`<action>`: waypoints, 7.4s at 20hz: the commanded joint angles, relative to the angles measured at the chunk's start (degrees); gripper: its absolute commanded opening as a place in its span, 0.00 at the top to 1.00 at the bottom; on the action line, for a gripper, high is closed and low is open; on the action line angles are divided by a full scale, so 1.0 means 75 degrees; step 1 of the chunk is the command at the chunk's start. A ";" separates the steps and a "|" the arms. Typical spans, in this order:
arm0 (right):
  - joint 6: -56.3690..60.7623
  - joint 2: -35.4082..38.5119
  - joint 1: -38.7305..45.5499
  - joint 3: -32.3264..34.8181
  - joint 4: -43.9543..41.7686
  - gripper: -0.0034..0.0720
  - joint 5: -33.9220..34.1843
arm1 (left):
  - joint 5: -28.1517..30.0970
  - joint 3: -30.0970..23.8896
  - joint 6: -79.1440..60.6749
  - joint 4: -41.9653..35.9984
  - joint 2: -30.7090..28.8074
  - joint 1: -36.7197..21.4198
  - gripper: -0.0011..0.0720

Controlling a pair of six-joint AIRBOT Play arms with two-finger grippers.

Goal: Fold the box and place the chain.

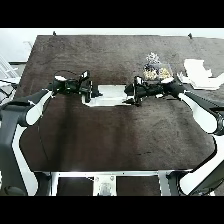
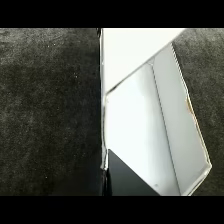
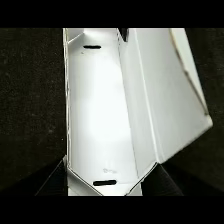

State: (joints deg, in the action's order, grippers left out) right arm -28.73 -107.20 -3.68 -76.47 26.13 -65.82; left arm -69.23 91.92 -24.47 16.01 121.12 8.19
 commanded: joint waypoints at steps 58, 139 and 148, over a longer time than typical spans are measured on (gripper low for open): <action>-0.0122 -0.1399 -0.0309 -0.1326 -0.0020 0.21 -0.0510 | 0.0003 -0.0003 0.0000 -0.0023 0.0003 0.0006 0.96; 0.0251 -0.1513 -0.0306 -0.1562 0.0181 0.04 -0.0740 | 0.0006 -0.0003 0.0003 -0.0020 0.0003 0.0006 0.96; 0.0201 -0.1556 -0.0303 -0.1562 0.0055 0.17 -0.0743 | 0.0000 -0.0003 0.0003 -0.0020 0.0003 0.0006 0.96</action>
State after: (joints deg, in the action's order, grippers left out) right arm -27.14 -118.83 -5.93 -88.14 26.98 -71.42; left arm -69.19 91.92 -24.45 15.84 121.14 8.21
